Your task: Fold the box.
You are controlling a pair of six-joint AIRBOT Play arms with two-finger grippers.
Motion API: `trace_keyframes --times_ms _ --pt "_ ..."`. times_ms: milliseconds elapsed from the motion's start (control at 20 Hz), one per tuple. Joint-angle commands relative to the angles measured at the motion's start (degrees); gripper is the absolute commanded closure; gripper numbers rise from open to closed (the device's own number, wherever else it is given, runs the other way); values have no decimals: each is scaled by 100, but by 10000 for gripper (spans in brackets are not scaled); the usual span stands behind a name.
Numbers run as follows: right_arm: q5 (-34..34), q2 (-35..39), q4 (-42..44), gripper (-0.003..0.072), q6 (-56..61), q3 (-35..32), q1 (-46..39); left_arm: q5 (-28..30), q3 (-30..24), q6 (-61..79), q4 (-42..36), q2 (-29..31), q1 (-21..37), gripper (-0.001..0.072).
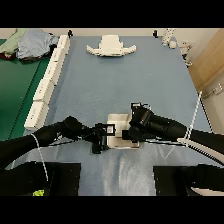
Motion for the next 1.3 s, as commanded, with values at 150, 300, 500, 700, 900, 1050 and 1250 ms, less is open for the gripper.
trace_keyframes --times_ms 150,300,500,700,900,1050,1250 --pt "9 -11 -116 684 44 4 17 2 7 17 -2 -2 0 258" --pt "-59 -4 -17 309 28 4 17 2 7 15 -2 -2 -2 258" --pt "-184 28 -9 278 -57 9 17 0 7 17 -2 -2 -2 258" --pt "-236 278 129 278 -208 63 13 2 7 17 -2 -2 -2 258" --pt "-678 852 -33 278 -278 293 0 2 7 17 -2 -2 -2 258" --pt "-1292 1329 -538 492 -380 328 -203 2 7 17 -2 -2 -2 258" --pt "-1340 1416 -509 683 -1246 236 -1434 0 7 17 -2 -2 -2 258"
